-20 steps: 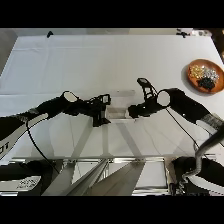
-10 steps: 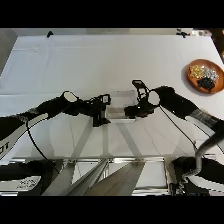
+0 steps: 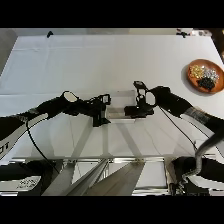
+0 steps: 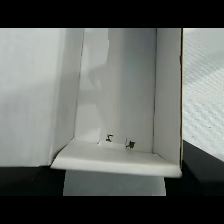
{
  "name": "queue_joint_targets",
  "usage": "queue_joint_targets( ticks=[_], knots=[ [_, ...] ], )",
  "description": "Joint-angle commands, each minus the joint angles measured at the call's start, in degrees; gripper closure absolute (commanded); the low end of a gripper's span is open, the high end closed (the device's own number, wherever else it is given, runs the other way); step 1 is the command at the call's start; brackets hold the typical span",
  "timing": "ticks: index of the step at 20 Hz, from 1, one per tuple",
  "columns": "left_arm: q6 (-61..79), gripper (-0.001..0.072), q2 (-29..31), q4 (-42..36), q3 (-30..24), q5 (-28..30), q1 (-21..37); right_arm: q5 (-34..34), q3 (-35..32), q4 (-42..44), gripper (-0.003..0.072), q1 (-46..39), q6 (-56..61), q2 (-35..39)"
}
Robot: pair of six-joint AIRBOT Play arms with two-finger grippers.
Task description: Fold the box and place the chain.
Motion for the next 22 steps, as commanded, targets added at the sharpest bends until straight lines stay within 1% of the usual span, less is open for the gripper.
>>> queue_joint_targets(
  ticks=[1,2,3,6,7,8,9,10,11,12,15,19,20,21,22],
  knots=[
    [0.0,0.0456,0.0,0.0,0.0,0.0,0.0,-0.6,0.0,0.6,0.0550,0.0,1.5,-0.9],
    [0.0,0.0456,0.1,0.0,0.0,0.0,0.0,-1.0,0.0,0.6,0.0595,0.0,1.5,-0.9],
    [0.0,0.0456,0.1,0.0,0.0,0.0,0.0,-1.6,0.0,0.7,0.0681,0.0,1.4,-0.9],
    [0.0,0.0456,0.0,0.0,0.0,0.0,0.0,-3.2,0.0,1.2,0.0677,1.0,1.4,-0.9],
    [0.0,0.0456,0.0,0.0,0.0,0.0,0.0,-4.3,0.0,1.2,0.0663,1.7,1.4,-0.9],
    [0.0,0.0456,0.0,0.0,0.0,0.0,0.0,-4.7,0.0,1.4,0.0484,2.2,1.4,-0.9],
    [0.0,0.0456,0.1,0.0,0.0,0.0,0.0,-5.1,0.0,1.9,0.0245,2.6,1.4,-0.9],
    [0.0,0.0456,0.1,0.0,0.0,0.0,0.0,-5.0,0.0,2.0,0.0255,3.1,1.4,-0.9],
    [0.0,0.0456,0.0,0.0,0.0,0.0,0.0,-5.1,0.0,1.7,0.0353,3.4,1.4,-0.9],
    [0.0,0.0456,0.1,0.0,0.0,0.0,0.0,-5.1,0.0,1.4,0.0389,3.5,1.4,-0.9],
    [0.0,0.0456,0.1,0.0,0.0,0.0,0.0,-4.3,0.0,0.8,0.0429,3.5,2.3,-1.0],
    [0.0,0.0456,0.0,0.0,0.0,0.0,0.0,-1.0,0.0,-0.2,0.0435,3.5,2.9,-2.4],
    [0.0,0.0456,0.1,0.0,0.0,0.0,0.0,-0.3,0.0,-0.8,0.0527,3.5,3.8,-2.8],
    [0.0,0.0456,0.1,0.0,0.0,0.0,0.0,0.0,0.0,-1.2,0.0677,3.5,3.5,-2.9],
    [0.0,0.0456,0.0,0.0,0.0,0.0,0.0,0.0,0.0,-1.3,0.0678,3.5,3.5,-2.8]
  ],
)
